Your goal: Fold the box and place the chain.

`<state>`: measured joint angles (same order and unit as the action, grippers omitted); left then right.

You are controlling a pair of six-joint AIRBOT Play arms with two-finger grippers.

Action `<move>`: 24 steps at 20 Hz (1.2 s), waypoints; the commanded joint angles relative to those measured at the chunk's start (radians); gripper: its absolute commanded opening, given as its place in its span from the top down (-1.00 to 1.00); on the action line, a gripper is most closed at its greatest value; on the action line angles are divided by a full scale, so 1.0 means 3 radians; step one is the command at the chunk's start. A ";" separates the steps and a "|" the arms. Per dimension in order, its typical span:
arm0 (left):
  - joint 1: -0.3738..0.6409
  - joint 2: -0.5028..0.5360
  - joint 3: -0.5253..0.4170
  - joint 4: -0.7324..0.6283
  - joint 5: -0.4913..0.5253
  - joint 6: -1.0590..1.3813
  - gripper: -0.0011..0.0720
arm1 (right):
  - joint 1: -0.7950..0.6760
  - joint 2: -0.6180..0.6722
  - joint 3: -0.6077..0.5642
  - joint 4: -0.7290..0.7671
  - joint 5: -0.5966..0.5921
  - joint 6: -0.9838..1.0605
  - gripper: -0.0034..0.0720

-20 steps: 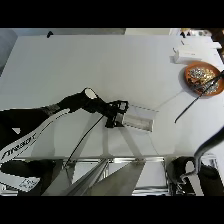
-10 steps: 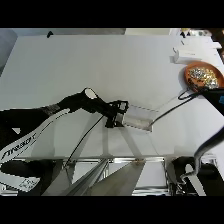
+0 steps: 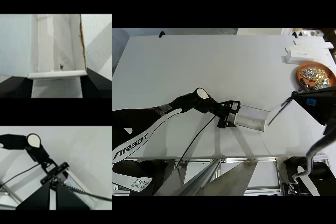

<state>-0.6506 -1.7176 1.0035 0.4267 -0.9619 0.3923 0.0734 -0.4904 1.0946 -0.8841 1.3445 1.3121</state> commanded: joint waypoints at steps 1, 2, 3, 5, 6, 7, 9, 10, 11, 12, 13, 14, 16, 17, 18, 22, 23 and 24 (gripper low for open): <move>0.0003 0.0001 0.0000 0.0000 0.0001 0.0001 0.40 | 0.0112 -0.0008 -0.0114 0.0065 -0.0198 0.0001 0.86; 0.0003 0.0003 0.0000 0.0000 0.0001 0.0001 0.40 | 0.0112 -0.0008 -0.0118 0.0080 -0.0195 0.0000 0.86; 0.0003 0.0001 -0.0001 0.0000 0.0001 0.0000 0.40 | 0.0112 -0.0008 -0.0125 0.0081 -0.0195 0.0000 0.86; 0.0003 0.0003 0.0000 0.0000 0.0001 0.0001 0.40 | 0.0112 -0.0020 -0.0148 0.0108 -0.0205 0.0001 0.86; 0.0003 0.0001 0.0000 0.0000 0.0000 0.0000 0.40 | 0.0112 -0.0022 -0.0175 0.0151 -0.0229 0.0000 0.86; 0.0003 0.0003 0.0000 0.0000 0.0001 0.0001 0.40 | 0.0112 -0.0022 -0.0197 0.0212 -0.0295 0.0000 0.86; 0.0003 0.0001 -0.0001 0.0000 0.0001 0.0001 0.40 | 0.0112 -0.0022 -0.0197 0.0329 -0.0446 -0.0011 0.86; 0.0003 0.0003 -0.0001 0.0000 0.0001 0.0000 0.40 | 0.0112 -0.0022 -0.0197 0.0334 -0.0473 -0.0013 0.86; 0.0003 0.0003 0.0000 0.0000 0.0001 0.0001 0.40 | 0.0112 -0.0025 -0.0197 0.0308 -0.0467 -0.0013 0.86; 0.0003 0.0003 -0.0001 0.0000 0.0001 0.0000 0.40 | 0.0112 -0.0027 -0.0203 0.0277 -0.0464 -0.0013 0.86; 0.0003 0.0001 -0.0001 0.0000 0.0000 0.0000 0.40 | 0.0112 -0.0025 -0.0226 0.0270 -0.0456 -0.0013 0.86; 0.0003 0.0001 -0.0001 0.0000 0.0001 0.0000 0.40 | 0.0112 -0.0025 -0.0276 0.0271 -0.0451 -0.0013 0.86; 0.0003 0.0003 0.0000 0.0000 0.0001 0.0001 0.40 | 0.0112 -0.0025 -0.0432 0.0270 -0.0418 -0.0013 0.86; 0.0003 0.0003 0.0000 0.0000 0.0001 0.0001 0.40 | 0.0112 -0.0024 -0.0524 0.0271 -0.0411 -0.0013 0.86; 0.0003 0.0003 0.0000 0.0000 0.0001 0.0000 0.40 | 0.0112 -0.0024 -0.0627 0.0272 -0.0378 -0.0013 0.86; 0.0003 0.0003 0.0000 0.0000 0.0001 0.0001 0.40 | 0.0112 -0.0020 -0.0994 0.0319 0.0027 -0.0043 0.86; 0.0003 0.0003 -0.0001 0.0000 0.0001 0.0000 0.40 | 0.0112 -0.0020 -0.1081 0.0318 0.0042 -0.0042 0.86; 0.0003 0.0003 0.0000 0.0000 0.0001 0.0001 0.40 | 0.0112 -0.0020 -0.1184 0.0315 0.0011 -0.0047 0.86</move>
<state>-0.6506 -1.7176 1.0035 0.4263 -0.9619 0.3923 0.1059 -0.4976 0.8143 -0.7956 1.3067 1.3033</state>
